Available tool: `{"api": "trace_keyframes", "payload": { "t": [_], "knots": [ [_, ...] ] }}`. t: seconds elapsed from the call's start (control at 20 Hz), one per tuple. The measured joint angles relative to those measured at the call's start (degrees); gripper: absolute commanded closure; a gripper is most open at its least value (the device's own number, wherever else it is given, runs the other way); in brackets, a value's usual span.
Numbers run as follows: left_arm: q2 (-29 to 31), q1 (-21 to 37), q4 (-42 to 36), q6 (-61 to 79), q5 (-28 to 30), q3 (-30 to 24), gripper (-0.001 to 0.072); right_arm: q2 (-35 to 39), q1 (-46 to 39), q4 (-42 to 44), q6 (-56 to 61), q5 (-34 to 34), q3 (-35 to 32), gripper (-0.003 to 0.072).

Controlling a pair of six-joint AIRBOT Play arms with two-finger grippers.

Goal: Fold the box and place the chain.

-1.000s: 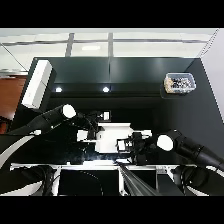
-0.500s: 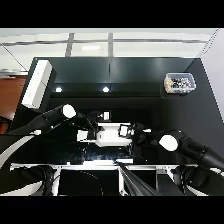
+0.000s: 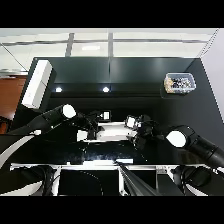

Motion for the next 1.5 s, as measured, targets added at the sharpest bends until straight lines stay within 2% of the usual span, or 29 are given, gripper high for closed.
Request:
{"api": "trace_keyframes", "payload": {
  "t": [0.35, 0.7, 1.0, 1.5],
  "knots": [
    [0.00, 0.00, -0.02, 0.02, -0.02, 0.00, 0.0680, 0.07, -0.28, 0.17, -2.03, -1.03, 0.04, 0.0050],
    [0.00, 0.00, -0.02, 0.02, -0.04, 0.00, 0.0679, -1.25, -4.00, 7.69, -10.27, 2.67, 0.07, 0.0051],
    [0.02, 0.00, 0.02, 0.07, -0.09, 0.00, 0.0680, -6.45, -8.07, 21.77, -28.87, 8.59, 0.07, 0.0051],
    [0.00, 0.00, 0.02, 0.07, -0.09, 0.00, 0.0680, -14.03, -8.76, 23.98, -35.82, 9.55, -0.07, 0.0052]
  ]
}}
